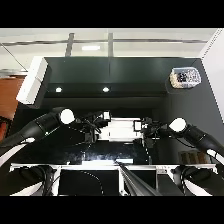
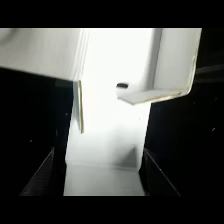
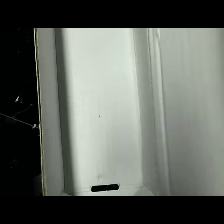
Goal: Fold the box and place the chain.
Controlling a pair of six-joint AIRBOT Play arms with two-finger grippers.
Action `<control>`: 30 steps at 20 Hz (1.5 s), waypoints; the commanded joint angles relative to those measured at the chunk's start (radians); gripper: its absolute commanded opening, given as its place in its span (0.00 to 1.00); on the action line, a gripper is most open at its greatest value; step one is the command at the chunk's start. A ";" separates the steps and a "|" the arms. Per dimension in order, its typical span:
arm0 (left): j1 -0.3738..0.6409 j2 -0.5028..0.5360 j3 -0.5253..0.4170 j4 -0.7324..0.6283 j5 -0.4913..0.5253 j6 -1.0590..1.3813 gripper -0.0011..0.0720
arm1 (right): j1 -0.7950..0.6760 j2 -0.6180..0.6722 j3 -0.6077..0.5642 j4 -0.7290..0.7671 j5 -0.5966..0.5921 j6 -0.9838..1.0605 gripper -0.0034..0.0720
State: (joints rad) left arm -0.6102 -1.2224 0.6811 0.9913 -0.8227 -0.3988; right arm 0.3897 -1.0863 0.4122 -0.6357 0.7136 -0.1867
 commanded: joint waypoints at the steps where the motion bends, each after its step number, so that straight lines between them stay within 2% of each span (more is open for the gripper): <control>1: 0.000 0.006 0.001 -0.127 -0.028 0.008 0.86 | 0.001 0.000 0.000 0.000 0.000 0.000 0.58; 3: -0.001 0.006 0.001 -0.163 -0.027 0.012 0.78 | 0.001 0.000 0.000 0.000 0.000 0.000 0.58; 5: -0.005 0.005 0.001 -0.190 -0.027 0.027 0.77 | 0.001 0.000 0.000 0.000 0.000 0.000 0.58; 6: -0.010 0.005 0.001 -0.190 -0.027 0.030 0.66 | 0.001 0.000 0.000 0.000 0.000 0.000 0.58; 8: -0.032 0.005 0.001 -0.189 -0.026 0.034 0.56 | 0.001 0.000 0.000 0.000 0.000 0.000 0.58; 11: -0.059 0.005 0.001 -0.187 0.012 0.034 0.56 | 0.001 0.000 0.000 0.000 0.000 0.000 0.58; 15: -0.057 0.005 0.001 -0.131 0.015 0.033 0.56 | 0.001 0.000 0.000 0.000 0.000 0.000 0.58; 20: -0.057 0.004 0.001 -0.103 0.075 0.034 0.56 | 0.001 0.000 0.000 0.000 0.000 0.000 0.58; 24: -0.058 0.002 0.001 -0.145 0.082 0.034 0.56 | 0.001 0.000 0.000 0.000 0.000 0.000 0.58; 26: -0.060 -0.001 0.001 -0.177 0.078 0.034 0.37 | 0.001 0.000 0.000 0.000 0.000 0.000 0.58; 30: -0.073 -0.003 0.001 -0.241 0.109 0.037 0.28 | 0.001 0.000 0.000 0.000 0.000 0.000 0.58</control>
State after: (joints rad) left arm -0.6769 -1.2240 0.6811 0.8021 -0.7383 -0.3649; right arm 0.3897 -1.0863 0.4122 -0.6361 0.7136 -0.1867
